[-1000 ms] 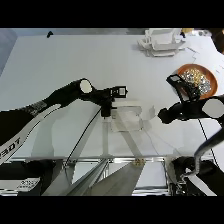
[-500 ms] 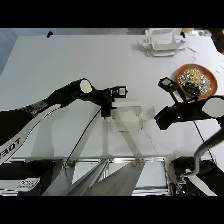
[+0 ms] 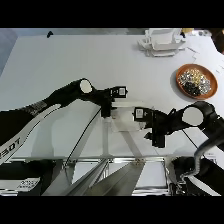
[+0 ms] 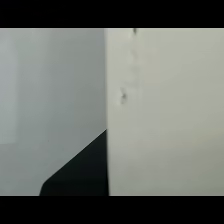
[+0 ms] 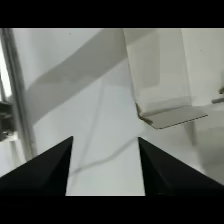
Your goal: Fold the box and place the chain.
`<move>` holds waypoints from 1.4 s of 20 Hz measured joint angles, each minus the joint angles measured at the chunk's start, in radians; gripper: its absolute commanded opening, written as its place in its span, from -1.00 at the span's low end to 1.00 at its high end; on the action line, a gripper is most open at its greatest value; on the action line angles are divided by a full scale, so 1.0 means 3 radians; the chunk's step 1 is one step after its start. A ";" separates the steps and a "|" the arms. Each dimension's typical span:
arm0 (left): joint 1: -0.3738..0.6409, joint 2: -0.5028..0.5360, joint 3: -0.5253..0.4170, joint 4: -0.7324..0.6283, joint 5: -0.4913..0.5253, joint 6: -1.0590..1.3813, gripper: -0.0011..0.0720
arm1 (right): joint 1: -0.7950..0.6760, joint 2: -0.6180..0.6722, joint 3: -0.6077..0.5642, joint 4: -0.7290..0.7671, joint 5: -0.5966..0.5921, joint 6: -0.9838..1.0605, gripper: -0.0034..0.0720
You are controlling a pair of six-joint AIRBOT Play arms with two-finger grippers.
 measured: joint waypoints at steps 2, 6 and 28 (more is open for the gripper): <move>0.0000 0.0009 0.0006 -0.0042 0.0025 0.0005 -0.87 | 0.0042 0.0058 -0.0109 -0.0109 -0.0259 -0.0137 0.41; 0.0000 0.0010 0.0005 -0.0065 0.0031 0.0005 -0.87 | 0.0165 0.0191 -0.0431 -0.0196 -0.0762 -0.0590 0.62; 0.0000 0.0010 0.0004 -0.0097 0.0061 0.0006 -0.89 | -0.0805 0.1615 -0.0654 -0.0638 -0.0749 0.1727 -0.81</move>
